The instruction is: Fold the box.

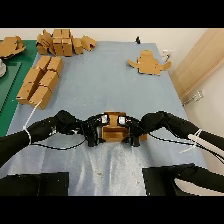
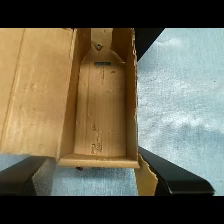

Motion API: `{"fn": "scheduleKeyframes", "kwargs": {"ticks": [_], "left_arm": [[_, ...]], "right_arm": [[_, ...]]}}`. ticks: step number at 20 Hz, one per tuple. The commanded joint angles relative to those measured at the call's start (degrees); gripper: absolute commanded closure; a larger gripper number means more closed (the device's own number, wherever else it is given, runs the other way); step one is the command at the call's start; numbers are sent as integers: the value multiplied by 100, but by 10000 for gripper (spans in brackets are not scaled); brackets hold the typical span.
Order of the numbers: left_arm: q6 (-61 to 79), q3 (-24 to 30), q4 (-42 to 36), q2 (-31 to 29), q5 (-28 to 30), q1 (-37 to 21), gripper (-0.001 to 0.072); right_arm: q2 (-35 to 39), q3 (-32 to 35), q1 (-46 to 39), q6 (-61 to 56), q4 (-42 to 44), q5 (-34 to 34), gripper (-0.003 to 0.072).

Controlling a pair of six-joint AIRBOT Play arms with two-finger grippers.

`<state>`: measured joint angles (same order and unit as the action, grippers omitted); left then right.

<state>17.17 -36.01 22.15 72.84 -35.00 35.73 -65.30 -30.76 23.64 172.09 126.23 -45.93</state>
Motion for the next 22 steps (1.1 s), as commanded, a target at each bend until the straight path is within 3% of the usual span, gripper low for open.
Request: {"fn": "scheduleKeyframes", "kwargs": {"ticks": [1, 18, 19, 20, 21, 22], "left_arm": [[-26, 7, 160, 4, -13, 4, 13], [-157, 0, 243, 142, 188, 212, 16], [-160, 0, 243, 142, 188, 214, 115], [-157, 0, 254, 142, 188, 212, 311], [-157, 0, 251, 142, 188, 212, 362], [-157, 0, 251, 142, 188, 212, 358]], "right_arm": [[0, 2, -2, 0, 0, -2, 236], [0, 2, -2, 0, 0, -2, 236], [0, 2, -2, 0, 0, -2, 236], [0, 2, -2, 0, 0, -2, 236], [0, 2, -2, 0, 0, -2, 236], [0, 2, -2, 0, 0, -2, 236]]}}
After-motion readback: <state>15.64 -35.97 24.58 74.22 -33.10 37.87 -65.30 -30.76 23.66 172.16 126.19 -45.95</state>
